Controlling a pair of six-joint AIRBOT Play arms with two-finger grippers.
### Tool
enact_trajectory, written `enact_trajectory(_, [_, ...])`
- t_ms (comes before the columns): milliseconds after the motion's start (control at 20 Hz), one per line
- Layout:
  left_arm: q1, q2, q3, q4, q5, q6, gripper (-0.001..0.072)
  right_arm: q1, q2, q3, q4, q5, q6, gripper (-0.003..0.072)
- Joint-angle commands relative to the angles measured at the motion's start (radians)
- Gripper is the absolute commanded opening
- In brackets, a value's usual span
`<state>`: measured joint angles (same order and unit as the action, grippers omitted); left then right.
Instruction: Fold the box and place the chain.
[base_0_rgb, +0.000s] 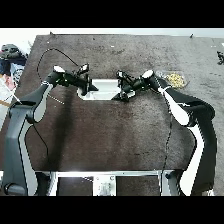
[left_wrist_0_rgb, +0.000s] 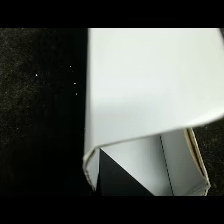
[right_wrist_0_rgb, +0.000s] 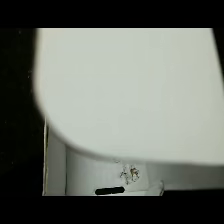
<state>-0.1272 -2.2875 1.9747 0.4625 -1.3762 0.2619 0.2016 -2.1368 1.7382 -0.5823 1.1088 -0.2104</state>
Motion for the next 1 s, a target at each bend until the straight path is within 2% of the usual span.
enact_trajectory(0, [-0.001,0.000,0.000,0.000,0.000,0.000,0.0011,0.000,0.000,0.000,0.000,-0.002,0.000,0.0464])
enact_trajectory(650, [-0.001,0.000,0.000,0.000,-0.003,0.000,0.0013,0.001,0.000,0.000,0.000,-0.002,0.000,0.0464])
enact_trajectory(700, [-0.001,0.000,0.001,0.000,-0.012,0.001,0.0154,0.000,0.000,0.000,0.000,-0.002,0.000,0.0464])
enact_trajectory(750, [-0.001,0.000,0.001,-0.006,-0.013,0.000,0.0339,0.000,0.000,0.000,0.000,-0.002,0.000,0.0464])
enact_trajectory(950, [0.007,0.003,0.013,-0.026,-0.042,-0.003,0.0335,0.000,0.000,0.000,0.000,-0.002,0.000,0.0464])
